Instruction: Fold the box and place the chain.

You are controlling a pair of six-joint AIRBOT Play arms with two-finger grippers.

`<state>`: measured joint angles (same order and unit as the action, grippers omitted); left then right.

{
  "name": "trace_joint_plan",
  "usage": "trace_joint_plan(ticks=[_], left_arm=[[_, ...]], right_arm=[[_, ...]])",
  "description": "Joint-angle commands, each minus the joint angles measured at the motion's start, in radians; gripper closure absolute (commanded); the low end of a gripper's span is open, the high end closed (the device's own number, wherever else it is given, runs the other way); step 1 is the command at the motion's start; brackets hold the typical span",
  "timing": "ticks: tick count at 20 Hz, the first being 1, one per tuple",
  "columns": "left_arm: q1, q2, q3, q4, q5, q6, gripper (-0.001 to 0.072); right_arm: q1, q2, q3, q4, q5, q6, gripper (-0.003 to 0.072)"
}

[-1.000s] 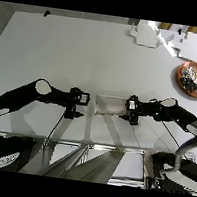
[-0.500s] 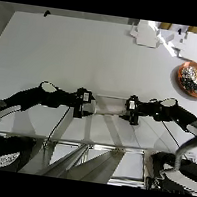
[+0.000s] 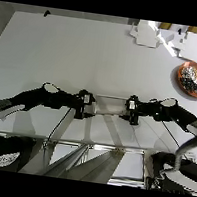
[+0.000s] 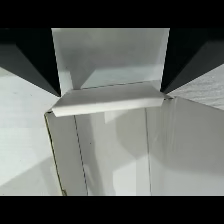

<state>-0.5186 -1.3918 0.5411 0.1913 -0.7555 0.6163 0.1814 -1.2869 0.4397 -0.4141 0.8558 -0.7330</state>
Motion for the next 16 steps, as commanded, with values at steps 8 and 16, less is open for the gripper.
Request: trace_joint_plan(ticks=[8,16], left_arm=[[-0.026,-0.026,-0.001,-0.109,0.016,0.101,0.0005],[-0.040,-0.028,-0.001,-0.163,0.023,0.128,0.0010]], right_arm=[[0.000,0.001,0.000,0.000,0.000,0.000,0.0284],[0.000,0.001,0.000,0.000,0.000,0.000,0.0284]])
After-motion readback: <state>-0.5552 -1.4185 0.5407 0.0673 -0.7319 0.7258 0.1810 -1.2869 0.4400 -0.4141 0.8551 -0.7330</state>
